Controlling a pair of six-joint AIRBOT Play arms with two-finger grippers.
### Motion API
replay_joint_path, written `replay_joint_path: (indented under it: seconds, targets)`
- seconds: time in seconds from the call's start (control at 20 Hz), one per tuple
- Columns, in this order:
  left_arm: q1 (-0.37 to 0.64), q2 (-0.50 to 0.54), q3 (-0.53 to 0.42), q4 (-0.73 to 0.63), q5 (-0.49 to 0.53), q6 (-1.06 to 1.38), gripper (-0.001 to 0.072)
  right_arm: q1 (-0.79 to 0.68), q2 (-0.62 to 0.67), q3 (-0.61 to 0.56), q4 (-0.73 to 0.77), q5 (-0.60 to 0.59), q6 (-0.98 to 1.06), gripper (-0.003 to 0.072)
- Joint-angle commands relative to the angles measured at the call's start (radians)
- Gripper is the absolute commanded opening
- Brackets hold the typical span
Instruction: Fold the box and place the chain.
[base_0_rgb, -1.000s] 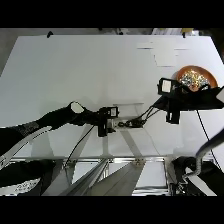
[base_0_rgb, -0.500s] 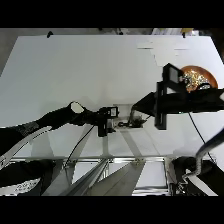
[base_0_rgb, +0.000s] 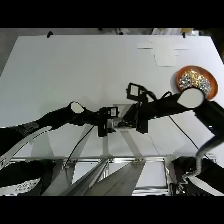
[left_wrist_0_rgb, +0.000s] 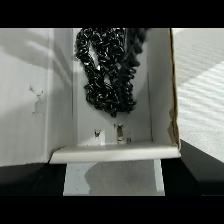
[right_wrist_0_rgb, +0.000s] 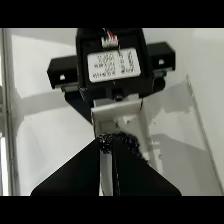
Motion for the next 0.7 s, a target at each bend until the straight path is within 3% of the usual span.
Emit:
replay_joint_path:
  seconds: [0.0, 0.1, 0.25, 0.3, 0.5, 0.6, 0.65]
  targets:
    - [0.000, 0.000, 0.000, 0.000, 0.000, 0.000, 0.0209, 0.008, -0.064, -0.058, -0.012, -0.058, -0.005, 0.0018]
    - [0.000, 0.000, 0.000, 0.000, 0.000, 0.000, 0.0209, 0.008, -0.084, -0.070, -0.012, -0.079, -0.005, 0.0049]
    - [0.000, 0.000, 0.000, 0.000, 0.000, 0.000, 0.0209, 0.003, -0.063, -0.070, -0.012, -0.113, -0.010, 0.0306]
    - [0.000, 0.000, 0.000, 0.000, 0.000, 0.000, 0.0209, -0.011, -0.042, -0.070, -0.011, -0.108, -0.029, 0.0321]
    - [0.000, 0.000, 0.000, 0.000, 0.000, 0.000, 0.0209, -0.140, 0.072, -0.070, -0.023, -0.049, -0.032, 0.0311]
    - [0.000, 0.000, 0.000, 0.000, 0.000, 0.000, 0.0209, -0.233, 0.113, -0.070, -0.084, 0.015, -0.032, 0.0163]
    - [0.000, 0.000, 0.000, 0.000, 0.000, 0.000, 0.0209, -0.280, 0.117, -0.070, -0.128, 0.051, -0.048, 0.0158]
